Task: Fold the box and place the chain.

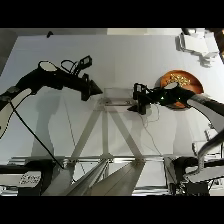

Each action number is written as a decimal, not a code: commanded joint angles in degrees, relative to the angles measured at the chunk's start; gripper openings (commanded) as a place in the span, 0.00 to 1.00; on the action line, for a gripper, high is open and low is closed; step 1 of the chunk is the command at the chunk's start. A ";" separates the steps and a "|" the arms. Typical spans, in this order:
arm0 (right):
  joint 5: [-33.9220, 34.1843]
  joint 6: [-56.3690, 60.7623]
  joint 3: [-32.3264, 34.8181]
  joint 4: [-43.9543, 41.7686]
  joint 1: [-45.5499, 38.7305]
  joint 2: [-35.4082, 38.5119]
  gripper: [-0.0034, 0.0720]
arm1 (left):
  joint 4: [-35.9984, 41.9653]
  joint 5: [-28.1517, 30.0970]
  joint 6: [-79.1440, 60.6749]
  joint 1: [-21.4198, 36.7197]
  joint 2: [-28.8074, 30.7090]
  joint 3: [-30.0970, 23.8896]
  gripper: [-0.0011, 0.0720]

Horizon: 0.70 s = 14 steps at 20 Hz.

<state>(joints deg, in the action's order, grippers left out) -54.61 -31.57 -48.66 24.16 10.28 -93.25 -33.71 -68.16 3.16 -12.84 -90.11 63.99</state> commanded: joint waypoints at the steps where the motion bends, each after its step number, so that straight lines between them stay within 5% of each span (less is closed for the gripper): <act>1: -0.02 0.02 -0.02 0.00 0.00 -0.02 0.57 | -17.40 -0.44 8.48 -1.49 0.26 0.00 0.02; 9: -0.02 0.02 -0.02 0.00 0.00 -0.02 0.57 | -46.07 6.27 30.69 -8.46 -4.04 0.00 0.02; 14: -0.02 0.02 -0.02 0.00 0.00 -0.02 0.57 | -44.11 5.62 31.08 -8.17 -2.86 0.02 0.03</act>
<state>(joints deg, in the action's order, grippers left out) -54.61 -31.55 -48.66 24.16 10.28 -93.25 -74.02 -63.07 32.64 -20.80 -93.45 64.03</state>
